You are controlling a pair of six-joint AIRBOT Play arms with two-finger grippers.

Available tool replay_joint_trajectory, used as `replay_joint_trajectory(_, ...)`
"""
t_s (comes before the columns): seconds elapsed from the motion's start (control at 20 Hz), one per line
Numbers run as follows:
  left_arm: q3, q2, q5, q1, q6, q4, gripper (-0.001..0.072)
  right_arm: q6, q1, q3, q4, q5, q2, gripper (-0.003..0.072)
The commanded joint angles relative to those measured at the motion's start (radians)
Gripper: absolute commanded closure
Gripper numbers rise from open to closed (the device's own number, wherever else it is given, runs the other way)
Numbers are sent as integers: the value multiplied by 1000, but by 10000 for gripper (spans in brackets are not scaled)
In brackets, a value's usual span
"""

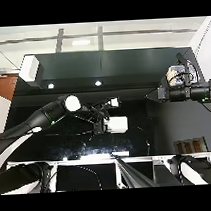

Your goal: Fold the box and place the chain.

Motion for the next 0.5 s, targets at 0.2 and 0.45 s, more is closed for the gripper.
replay_joint_trajectory(0.2,0,-33,1,0,-3,1,-2,0,0,0,0,0,1,645)
replay_joint_trajectory(0.45,0,-80,3,0,-3,0,-1,0,0,1,0,0,1,645)
